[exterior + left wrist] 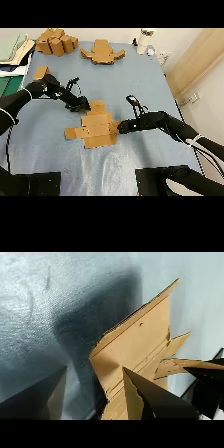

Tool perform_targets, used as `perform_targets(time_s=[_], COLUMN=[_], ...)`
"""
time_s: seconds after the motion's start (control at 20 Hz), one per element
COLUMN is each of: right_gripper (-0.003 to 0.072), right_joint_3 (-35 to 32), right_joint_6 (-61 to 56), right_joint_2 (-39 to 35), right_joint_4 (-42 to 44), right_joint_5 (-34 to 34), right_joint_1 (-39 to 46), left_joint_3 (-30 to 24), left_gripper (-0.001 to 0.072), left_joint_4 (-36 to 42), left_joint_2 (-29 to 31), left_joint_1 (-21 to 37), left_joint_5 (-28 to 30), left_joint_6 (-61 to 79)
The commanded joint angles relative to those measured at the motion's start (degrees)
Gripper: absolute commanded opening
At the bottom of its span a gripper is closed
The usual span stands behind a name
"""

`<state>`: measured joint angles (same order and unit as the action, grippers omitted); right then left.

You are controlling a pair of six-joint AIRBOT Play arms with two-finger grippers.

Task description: Fold the box.

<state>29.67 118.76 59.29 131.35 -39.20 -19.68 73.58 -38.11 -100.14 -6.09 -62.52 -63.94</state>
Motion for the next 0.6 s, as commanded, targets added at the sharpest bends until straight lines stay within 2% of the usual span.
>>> perform_targets(time_s=[0.0,0.1,0.15,0.45,0.55], right_gripper=[0.0004,0.0004,0.0005,0.0004,0.0004], right_joint_3=[0.0,0.0,0.0,0.0,0.0], right_joint_6=[0.4,0.4,0.4,0.4,0.4], right_joint_2=[0.0,0.0,0.0,0.0,0.0], right_joint_4=[0.0,0.0,0.0,0.0,0.0], right_joint_5=[0.1,-0.2,-0.3,-0.5,-0.5], right_joint_1=[-0.1,-0.1,-0.1,-0.1,-0.1], left_joint_3=[-0.1,-0.1,-0.1,-0.1,-0.1], left_gripper=[0.0545,0.0537,0.0518,0.0515,0.0232], left_joint_4=[8.9,15.2,15.8,15.8,15.8], left_joint_2=[-2.4,-2.9,-2.9,-2.9,-2.9], left_joint_1=[-0.5,-0.7,-0.7,0.8,1.1], left_joint_5=[-0.7,-2.8,-4.2,-10.8,-12.0], left_joint_6=[5.8,11.3,12.7,14.9,15.4])
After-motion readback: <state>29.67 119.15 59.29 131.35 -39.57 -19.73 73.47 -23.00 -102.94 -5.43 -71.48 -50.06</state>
